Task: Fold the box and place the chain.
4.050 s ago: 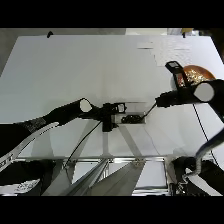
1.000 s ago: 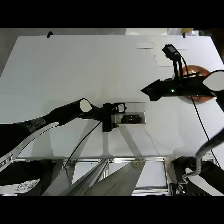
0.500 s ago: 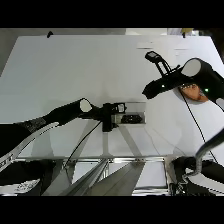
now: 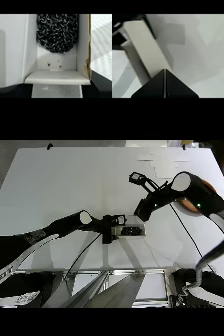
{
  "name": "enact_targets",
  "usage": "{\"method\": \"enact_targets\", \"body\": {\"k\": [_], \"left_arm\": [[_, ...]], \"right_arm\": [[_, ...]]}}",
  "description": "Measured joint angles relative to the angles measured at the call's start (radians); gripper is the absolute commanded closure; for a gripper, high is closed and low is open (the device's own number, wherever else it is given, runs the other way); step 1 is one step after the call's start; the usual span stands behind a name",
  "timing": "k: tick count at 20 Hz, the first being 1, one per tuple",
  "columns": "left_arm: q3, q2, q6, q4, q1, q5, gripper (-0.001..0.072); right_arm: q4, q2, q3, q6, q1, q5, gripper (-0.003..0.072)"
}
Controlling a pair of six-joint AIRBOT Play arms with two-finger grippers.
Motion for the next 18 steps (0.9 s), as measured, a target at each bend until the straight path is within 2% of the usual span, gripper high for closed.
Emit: {"method": "enact_targets", "body": {"k": [6,8,18], "left_arm": [[0.0,0.0,0.0,0.0,0.0,0.0,0.0698],[0.0,0.0,0.0,0.0,0.0,0.0,0.0698],[0.0,0.0,0.0,0.0,0.0,0.0,0.0698]], "right_arm": [[0.032,0.086,-0.122,-0.124,0.05,0.0,0.0667],[0.037,0.095,-0.158,-0.141,0.056,0.0,0.0452],[0.092,0.13,-0.241,-0.277,0.062,-0.025,0.045]]}}
